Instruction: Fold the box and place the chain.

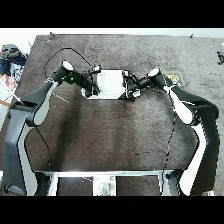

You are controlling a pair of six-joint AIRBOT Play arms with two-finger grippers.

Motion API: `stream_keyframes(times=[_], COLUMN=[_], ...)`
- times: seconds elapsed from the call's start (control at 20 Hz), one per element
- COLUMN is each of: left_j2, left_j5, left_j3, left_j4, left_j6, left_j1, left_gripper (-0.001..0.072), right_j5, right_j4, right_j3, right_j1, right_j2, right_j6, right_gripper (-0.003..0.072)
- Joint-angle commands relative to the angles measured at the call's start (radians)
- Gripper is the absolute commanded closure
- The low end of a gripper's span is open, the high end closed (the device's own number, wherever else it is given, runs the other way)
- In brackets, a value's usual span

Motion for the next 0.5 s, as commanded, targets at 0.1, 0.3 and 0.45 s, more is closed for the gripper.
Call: stream_keyframes(times=[0.1, 0.3, 0.45], left_j2=[-0.002, -0.003, -0.003], left_j5=[0.0, 0.002, -0.003], left_j3=[0.0, 0.0, 0.0], left_j4=[-0.017, -0.016, -0.011], left_j6=[0.01, 0.009, 0.008], left_j1=[0.0, 0.0, 0.001], left_gripper=[0.0392, 0.0201, 0.0202], right_j5=[0.0, 0.0, 0.0], right_j4=[0.0, 0.0, 0.0], right_j3=[0.0, 0.0, 0.0], right_j1=[0.001, 0.001, 0.001], right_j2=[-0.001, -0.001, -0.001], right_j6=[0.001, 0.001, 0.001], right_gripper=[0.0264, 0.0264, 0.0265])
